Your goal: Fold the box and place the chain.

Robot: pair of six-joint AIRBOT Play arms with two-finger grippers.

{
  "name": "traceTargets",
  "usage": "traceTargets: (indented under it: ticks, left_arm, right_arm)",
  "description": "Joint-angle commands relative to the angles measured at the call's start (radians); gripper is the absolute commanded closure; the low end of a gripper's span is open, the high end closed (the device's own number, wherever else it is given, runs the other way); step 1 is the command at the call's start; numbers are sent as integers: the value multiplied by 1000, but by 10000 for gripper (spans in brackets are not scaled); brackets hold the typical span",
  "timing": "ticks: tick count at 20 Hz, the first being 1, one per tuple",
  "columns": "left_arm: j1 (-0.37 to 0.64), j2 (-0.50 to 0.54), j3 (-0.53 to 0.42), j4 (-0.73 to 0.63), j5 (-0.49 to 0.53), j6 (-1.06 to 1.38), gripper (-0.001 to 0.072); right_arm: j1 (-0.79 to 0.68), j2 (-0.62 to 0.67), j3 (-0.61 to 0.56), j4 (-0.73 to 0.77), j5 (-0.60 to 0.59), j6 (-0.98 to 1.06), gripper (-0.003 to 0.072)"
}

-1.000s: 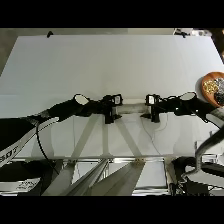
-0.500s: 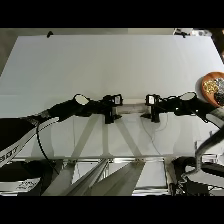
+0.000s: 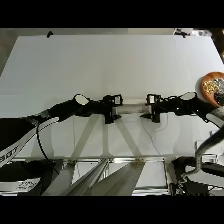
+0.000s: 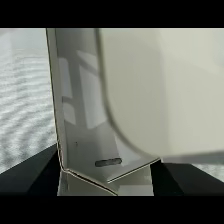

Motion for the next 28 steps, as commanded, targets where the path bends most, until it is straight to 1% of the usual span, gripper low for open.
traceTargets:
  ticks: [1, 6, 10, 20, 21, 23, 25, 28]
  left_arm:
    - [0, 0, 0, -2, 0, -1, 212]
    - [0, 0, 0, -2, 0, -1, 212]
    - [0, 0, 0, -2, 0, -1, 212]
    - [0, 0, 0, -2, 0, -1, 212]
    - [0, 0, 0, -2, 0, -1, 212]
    - [0, 0, 0, -2, 0, -1, 212]
    - [0, 0, 0, -2, 0, -1, 212]
    - [0, 0, 0, -2, 0, -1, 212]
  right_arm:
    - [1, 1, 0, 0, 117, 0, 276]
    - [1, 1, 0, 0, 198, 0, 277]
    - [1, 1, 0, 0, 228, 0, 278]
    - [1, 1, 0, -16, 231, 2, 277]
    - [1, 1, 0, -16, 231, 27, 265]
    - [1, 1, 0, -16, 229, 87, 76]
    - [1, 3, 0, -16, 229, 125, -17]
    - [1, 29, 0, -47, 229, 162, -16]
